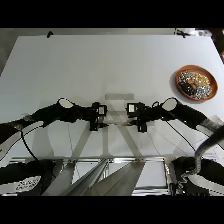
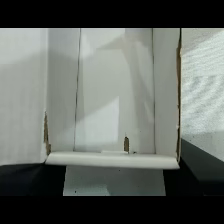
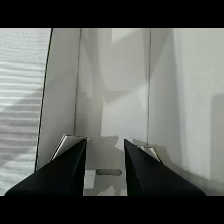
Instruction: Fold the box and place the chain.
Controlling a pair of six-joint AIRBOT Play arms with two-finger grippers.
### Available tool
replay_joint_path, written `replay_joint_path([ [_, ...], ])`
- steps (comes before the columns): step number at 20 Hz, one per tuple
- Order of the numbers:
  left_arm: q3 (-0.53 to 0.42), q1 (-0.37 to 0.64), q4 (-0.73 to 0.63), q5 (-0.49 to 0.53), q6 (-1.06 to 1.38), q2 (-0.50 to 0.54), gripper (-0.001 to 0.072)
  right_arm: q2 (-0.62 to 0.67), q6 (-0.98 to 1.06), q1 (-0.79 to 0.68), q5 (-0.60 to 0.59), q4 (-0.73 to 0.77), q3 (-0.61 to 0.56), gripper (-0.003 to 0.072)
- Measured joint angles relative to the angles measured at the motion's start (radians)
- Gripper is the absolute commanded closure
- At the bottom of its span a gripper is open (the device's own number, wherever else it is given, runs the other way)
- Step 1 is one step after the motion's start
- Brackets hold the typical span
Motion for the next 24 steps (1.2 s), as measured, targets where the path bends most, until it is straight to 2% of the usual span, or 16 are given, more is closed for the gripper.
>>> replay_joint_path([
  [4, 0.0, 0.0, 0.001, -0.001, 0.001, 0.0, 0.0501, 0.0, 0.024, 0.003, -0.01, -0.003, 0.0, 0.0393],
  [5, 0.0, 0.0, 0.001, -0.001, 0.001, 0.0, 0.0501, 0.0, 0.031, 0.003, -0.011, -0.003, 0.0, 0.0431],
  [7, 0.0, 0.0, 0.001, -0.001, 0.002, 0.0, 0.0501, 0.0, 0.061, 0.003, -0.018, -0.007, 0.0, 0.0646],
  [8, 0.0, 0.0, 0.002, -0.002, 0.002, 0.0, 0.0501, 0.004, 0.089, 0.003, -0.021, -0.019, 0.0, 0.0678],
  [12, 0.0, 0.0, 0.002, -0.002, 0.003, 0.0, 0.0501, 0.064, 0.306, 0.003, -0.008, -0.132, 0.0, 0.0679],
  [16, 0.0, 0.0, 0.002, -0.002, 0.003, 0.0, 0.0501, 0.201, 0.602, 0.003, 0.046, -0.295, 0.0, 0.0679],
  [18, 0.0, 0.0, 0.002, -0.002, 0.003, 0.0, 0.0501, 0.285, 0.812, 0.002, 0.071, -0.393, 0.0, 0.068],
  [20, 0.0, 0.0, 0.002, -0.002, 0.003, 0.0, 0.0501, 0.366, 1.121, -0.013, 0.099, -0.526, 0.0, 0.068],
  [22, 0.0, 0.0, 0.002, -0.002, 0.003, 0.0, 0.0501, 0.432, 1.4, -0.054, 0.158, -0.657, 0.0, 0.068],
  [24, 0.0, 0.0, 0.002, -0.002, 0.002, 0.0, 0.0501, 0.468, 1.584, -0.122, 0.249, -0.749, 0.0, 0.068],
])
